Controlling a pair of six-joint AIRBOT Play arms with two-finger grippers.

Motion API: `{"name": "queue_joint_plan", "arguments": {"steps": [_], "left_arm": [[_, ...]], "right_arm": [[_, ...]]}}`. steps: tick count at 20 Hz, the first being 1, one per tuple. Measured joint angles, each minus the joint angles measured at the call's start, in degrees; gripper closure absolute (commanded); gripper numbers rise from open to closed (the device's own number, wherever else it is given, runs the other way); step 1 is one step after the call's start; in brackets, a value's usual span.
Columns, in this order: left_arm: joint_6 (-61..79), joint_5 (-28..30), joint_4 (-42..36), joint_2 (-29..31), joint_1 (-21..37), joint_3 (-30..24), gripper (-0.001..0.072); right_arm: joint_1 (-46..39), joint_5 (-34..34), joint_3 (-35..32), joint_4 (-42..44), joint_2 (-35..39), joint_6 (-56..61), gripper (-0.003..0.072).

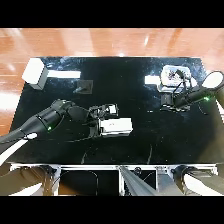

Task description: Fold the box and place the chain.

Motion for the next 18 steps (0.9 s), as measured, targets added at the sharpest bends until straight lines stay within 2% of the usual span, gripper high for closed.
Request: {"name": "queue_joint_plan", "arguments": {"steps": [6, 10, 14, 18], "left_arm": [[-7.69, 4.46, 6.01, 1.73, 0.13, 1.86, 0.0689], [-16.92, 6.97, 12.26, 4.76, 3.21, 2.82, 0.0689], [-23.28, 13.66, 15.41, 8.33, 12.44, 3.13, 0.0689], [-27.65, 20.11, 18.95, 10.08, 27.45, 3.02, 0.0689]], "right_arm": [[0.0, 0.0, 0.0, 0.13, 0.0, -0.04, 0.065], [0.0, 0.0, 0.0, 0.15, 0.0, -0.26, 0.065], [0.0, 0.0, 0.0, 0.17, 0.0, -0.7, 0.065], [0.0, 0.0, 0.0, 0.22, 0.0, -1.36, 0.065]]}}
